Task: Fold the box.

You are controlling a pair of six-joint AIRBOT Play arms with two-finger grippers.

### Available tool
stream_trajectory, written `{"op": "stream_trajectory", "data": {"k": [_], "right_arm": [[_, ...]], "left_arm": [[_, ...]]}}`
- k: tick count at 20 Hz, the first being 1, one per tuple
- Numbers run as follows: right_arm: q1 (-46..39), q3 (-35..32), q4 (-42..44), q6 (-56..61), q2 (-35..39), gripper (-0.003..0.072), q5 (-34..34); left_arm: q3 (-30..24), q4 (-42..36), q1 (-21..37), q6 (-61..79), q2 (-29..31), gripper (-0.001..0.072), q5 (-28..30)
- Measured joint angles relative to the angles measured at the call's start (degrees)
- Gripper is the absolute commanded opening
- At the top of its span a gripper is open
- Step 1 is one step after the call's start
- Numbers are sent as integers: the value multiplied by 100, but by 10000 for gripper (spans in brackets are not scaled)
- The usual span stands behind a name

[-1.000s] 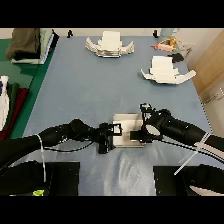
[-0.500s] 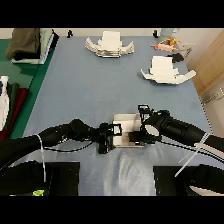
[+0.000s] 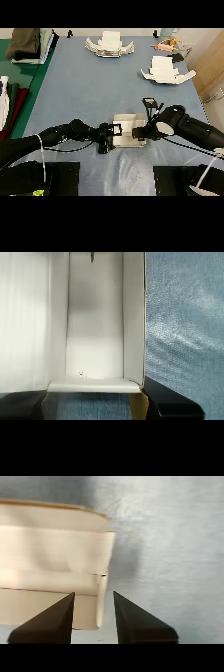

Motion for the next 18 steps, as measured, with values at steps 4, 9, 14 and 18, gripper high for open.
{"op": "stream_trajectory", "data": {"k": [4, 9, 14, 18], "right_arm": [[-463, 229, -299, -179, 334, -2, 315], [-1967, 308, 551, -1681, 33, -2, 256], [-3606, 328, 2800, -3869, -909, -3, -4], [-4365, 483, 5007, -5541, -1967, -1, 415]], "left_arm": [[0, 0, 0, -2, 0, 427, 0], [0, 0, 0, -2, 0, 427, -2], [0, 0, 0, -4, 0, 427, 0], [0, 0, 0, -4, 0, 427, 0]]}}
